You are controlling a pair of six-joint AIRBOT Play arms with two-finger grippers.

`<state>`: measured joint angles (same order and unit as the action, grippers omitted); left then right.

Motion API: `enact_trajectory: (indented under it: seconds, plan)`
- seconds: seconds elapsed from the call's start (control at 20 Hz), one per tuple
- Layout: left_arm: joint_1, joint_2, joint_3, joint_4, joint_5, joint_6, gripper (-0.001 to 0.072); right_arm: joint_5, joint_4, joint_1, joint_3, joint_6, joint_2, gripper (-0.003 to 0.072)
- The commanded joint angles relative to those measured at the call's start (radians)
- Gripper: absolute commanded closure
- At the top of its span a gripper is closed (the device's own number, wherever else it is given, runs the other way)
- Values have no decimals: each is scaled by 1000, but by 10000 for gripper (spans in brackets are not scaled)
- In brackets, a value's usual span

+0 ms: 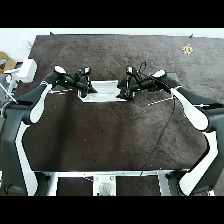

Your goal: Fold the box and place the chain.

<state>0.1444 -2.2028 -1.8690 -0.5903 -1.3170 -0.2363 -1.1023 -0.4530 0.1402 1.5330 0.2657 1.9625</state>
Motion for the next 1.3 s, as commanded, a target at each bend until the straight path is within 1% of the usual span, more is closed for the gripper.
enact_trajectory:
  seconds: [0.0, 0.1, 0.3, 0.45, 0.55, 1.25]
  plan:
    - [0, 0, 0, 0, 0, 0, 698, -60, 0, 0, 68, -15, 63, 6]
    - [0, 0, 0, -1, 0, 0, 698, -83, 0, 3, 92, -16, 91, 6]
    - [0, 0, 0, 0, 0, 0, 698, -89, -4, 22, 129, -8, 139, 7]
    - [0, 0, 0, 0, 0, 0, 698, -89, -45, 45, 181, -11, 174, 7]
    - [0, 0, 0, 0, 0, 0, 698, -89, -45, 46, 198, -17, 189, 7]
    - [0, 0, 0, 0, 0, 0, 698, -87, -80, 48, 199, -21, 190, 8]
